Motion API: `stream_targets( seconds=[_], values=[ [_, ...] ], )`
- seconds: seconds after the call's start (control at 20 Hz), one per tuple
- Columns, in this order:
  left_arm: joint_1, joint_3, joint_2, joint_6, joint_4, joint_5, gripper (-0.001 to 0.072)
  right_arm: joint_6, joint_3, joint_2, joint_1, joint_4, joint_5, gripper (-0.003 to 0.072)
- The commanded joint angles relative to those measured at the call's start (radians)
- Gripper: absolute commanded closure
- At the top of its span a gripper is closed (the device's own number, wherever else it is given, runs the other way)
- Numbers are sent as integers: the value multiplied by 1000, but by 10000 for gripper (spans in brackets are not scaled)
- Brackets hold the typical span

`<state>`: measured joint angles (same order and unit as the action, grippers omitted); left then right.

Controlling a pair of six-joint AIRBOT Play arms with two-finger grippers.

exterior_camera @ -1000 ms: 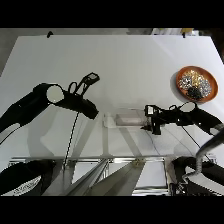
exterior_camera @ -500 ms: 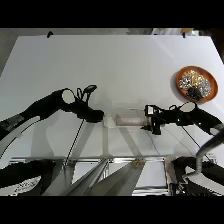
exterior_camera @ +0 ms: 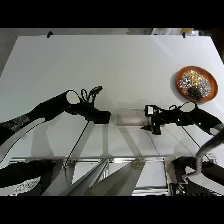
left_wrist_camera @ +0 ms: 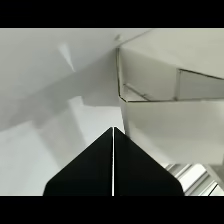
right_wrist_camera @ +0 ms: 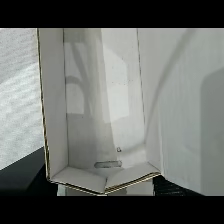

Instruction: Fold the box and place the chain.

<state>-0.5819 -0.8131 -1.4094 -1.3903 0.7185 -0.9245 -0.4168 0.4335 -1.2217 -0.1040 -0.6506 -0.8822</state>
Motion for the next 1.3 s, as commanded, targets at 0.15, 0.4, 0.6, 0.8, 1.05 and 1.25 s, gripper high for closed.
stream_targets(
  seconds=[0.15, 0.4, 0.6, 0.8, 1.05, 1.25],
  values=[
    [-32, -19, 48, 17, -35, 15, 595, 0, 0, 0, 0, 0, 0, 283],
    [-49, -33, 48, 17, -38, 15, 550, 0, 1, 0, 0, 0, 0, 283],
    [-50, -33, 50, 16, -37, 16, 529, 0, 1, 0, 0, 0, 0, 283],
    [-79, -34, 48, -10, -18, 55, 495, 0, 0, 0, 0, 0, 0, 283],
    [-119, -98, 45, -190, 178, 65, 495, 0, 1, 0, 0, 0, 0, 283],
    [-161, -151, 25, -280, 245, 71, 494, 0, 0, 0, 0, 0, 0, 283]
  ],
)
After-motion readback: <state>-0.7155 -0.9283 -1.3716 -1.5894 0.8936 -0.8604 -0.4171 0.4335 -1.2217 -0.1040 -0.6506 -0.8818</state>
